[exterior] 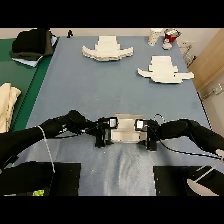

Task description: Fold the box.

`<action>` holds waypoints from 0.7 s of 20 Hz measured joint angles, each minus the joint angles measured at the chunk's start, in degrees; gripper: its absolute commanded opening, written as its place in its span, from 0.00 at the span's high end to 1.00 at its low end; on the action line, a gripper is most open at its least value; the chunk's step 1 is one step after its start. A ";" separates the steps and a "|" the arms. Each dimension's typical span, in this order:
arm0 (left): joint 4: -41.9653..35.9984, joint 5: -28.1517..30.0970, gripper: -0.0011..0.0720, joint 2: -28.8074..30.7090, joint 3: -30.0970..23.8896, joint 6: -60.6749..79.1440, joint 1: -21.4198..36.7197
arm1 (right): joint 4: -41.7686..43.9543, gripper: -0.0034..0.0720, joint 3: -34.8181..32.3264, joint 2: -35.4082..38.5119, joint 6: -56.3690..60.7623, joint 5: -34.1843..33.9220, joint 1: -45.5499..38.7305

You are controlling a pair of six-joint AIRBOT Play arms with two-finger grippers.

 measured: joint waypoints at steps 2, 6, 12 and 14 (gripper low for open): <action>0.00 0.15 0.04 0.00 0.00 0.00 -0.07 | -0.02 0.28 0.00 0.00 0.00 0.00 0.00; -0.46 0.44 0.04 0.00 0.00 0.00 -0.07 | -0.02 0.28 0.00 0.00 0.00 0.00 0.00; -1.31 1.01 0.04 0.00 0.00 0.00 -0.07 | 0.00 0.28 0.00 0.00 0.00 0.00 0.00; -1.36 1.03 0.04 0.00 0.00 0.00 -0.07 | -0.02 0.28 0.00 0.00 0.00 0.00 0.00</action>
